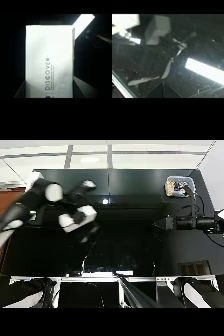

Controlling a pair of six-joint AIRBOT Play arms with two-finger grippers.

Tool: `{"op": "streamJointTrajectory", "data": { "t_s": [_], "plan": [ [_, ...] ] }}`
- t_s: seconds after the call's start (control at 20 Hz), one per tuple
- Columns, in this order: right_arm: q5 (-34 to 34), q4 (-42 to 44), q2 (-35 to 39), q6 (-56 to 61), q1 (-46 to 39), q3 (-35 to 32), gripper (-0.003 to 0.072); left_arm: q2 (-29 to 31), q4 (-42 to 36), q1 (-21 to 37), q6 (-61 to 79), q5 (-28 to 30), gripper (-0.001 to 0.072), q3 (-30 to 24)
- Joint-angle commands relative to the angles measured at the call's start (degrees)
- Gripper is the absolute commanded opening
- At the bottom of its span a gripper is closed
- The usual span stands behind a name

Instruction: Fold the box and place the chain.

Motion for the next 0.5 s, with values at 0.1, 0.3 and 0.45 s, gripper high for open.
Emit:
{"op": "streamJointTrajectory", "data": {
  "t_s": [0.1, 0.3, 0.45],
  "plan": [
    [0.33, -0.37, 0.02, -0.42, 0.0, -0.02, 0.0017, 11.28, 4.72, 24.5, -10.1, -11.21, 0.0352, -10.82],
    [-0.07, -0.63, 0.02, -0.42, 0.0, -0.02, 0.0017, 15.98, 2.14, 43.28, -10.23, -7.34, 0.0353, -18.56],
    [-0.09, -0.59, 0.02, -0.37, 0.0, -0.02, 0.0017, 16.33, -0.22, 51.04, -9.44, -1.75, 0.0352, -20.94]
  ]
}}
